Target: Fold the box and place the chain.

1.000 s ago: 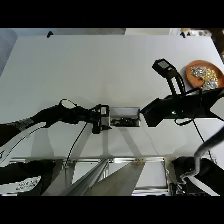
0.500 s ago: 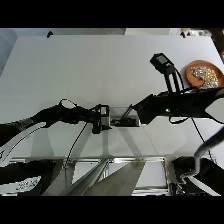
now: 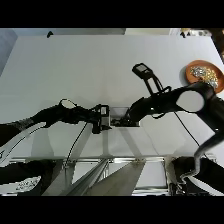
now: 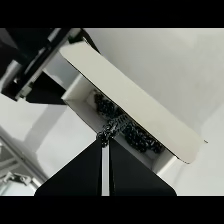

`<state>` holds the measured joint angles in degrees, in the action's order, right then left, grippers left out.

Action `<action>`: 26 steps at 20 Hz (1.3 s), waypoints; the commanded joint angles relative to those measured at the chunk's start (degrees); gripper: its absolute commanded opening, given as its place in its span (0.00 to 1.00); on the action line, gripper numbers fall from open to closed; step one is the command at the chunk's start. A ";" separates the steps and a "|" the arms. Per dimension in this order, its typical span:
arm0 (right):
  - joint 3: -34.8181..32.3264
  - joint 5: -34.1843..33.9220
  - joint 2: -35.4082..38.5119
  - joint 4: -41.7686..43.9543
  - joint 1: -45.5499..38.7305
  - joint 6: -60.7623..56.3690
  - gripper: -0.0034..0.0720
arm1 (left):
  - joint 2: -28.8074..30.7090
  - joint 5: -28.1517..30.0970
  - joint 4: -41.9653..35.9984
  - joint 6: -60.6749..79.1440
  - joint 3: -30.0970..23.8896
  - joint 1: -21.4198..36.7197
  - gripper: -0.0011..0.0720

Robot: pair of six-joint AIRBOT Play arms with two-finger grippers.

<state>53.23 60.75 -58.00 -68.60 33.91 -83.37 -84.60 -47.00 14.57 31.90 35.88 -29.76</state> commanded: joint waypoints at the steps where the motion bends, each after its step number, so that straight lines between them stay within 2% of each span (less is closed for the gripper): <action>1: -1.70 0.00 -4.24 1.25 0.11 1.46 0.07 | 0.04 0.02 0.00 0.02 0.07 0.02 0.22; 10: -3.08 -6.40 -7.74 1.29 6.14 2.84 0.07 | 0.04 0.02 0.00 0.02 0.07 0.02 0.22; 17: -3.08 -5.92 -11.85 1.44 6.14 2.82 0.08 | 0.04 0.02 0.00 0.02 0.07 0.02 0.22; 18: -3.06 -5.64 -11.85 1.62 6.14 2.82 0.14 | 0.04 0.02 0.00 0.02 0.07 0.02 0.22; 20: -3.04 -4.39 -11.82 1.68 6.14 2.82 0.18 | 0.04 0.02 0.00 0.02 0.07 0.02 0.22; 21: -3.02 -3.50 -11.74 1.92 6.12 2.82 0.22 | 0.04 0.02 0.00 0.02 0.07 0.02 0.22; 26: -2.45 0.87 -6.54 3.80 6.05 2.89 0.22 | 0.04 0.00 0.00 0.02 0.07 0.02 0.22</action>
<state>50.33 58.85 -67.35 -65.52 39.99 -80.53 -84.60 -47.00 14.55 31.90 35.88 -29.76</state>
